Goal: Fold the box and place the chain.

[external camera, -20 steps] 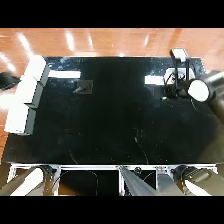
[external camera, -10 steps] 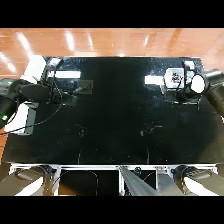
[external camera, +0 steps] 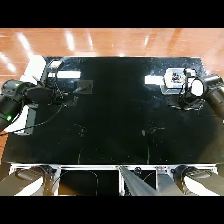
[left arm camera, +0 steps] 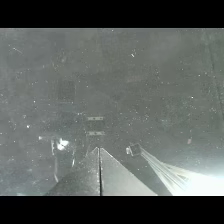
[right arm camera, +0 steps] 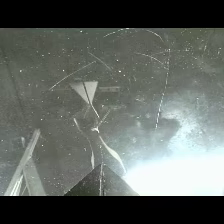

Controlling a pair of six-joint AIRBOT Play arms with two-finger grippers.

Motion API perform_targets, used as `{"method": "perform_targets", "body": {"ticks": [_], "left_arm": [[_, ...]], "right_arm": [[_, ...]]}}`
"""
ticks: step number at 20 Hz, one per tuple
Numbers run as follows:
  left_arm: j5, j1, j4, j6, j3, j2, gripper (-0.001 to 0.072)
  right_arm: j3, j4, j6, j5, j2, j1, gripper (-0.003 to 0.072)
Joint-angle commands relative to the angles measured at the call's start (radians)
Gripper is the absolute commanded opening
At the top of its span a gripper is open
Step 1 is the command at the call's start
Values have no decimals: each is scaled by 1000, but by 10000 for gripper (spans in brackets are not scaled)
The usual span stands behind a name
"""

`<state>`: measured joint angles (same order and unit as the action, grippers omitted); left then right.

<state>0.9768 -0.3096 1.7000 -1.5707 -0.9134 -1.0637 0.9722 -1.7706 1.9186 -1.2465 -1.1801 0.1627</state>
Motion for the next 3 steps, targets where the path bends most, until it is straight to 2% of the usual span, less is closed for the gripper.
{"method": "perform_targets", "body": {"ticks": [1,3], "left_arm": [[-1,-1,-5,5,0,0,31],[-2,-1,-5,5,0,0,31]], "right_arm": [[-1,0,0,-3,0,-1,42],[-1,0,0,-3,0,-1,42]]}}
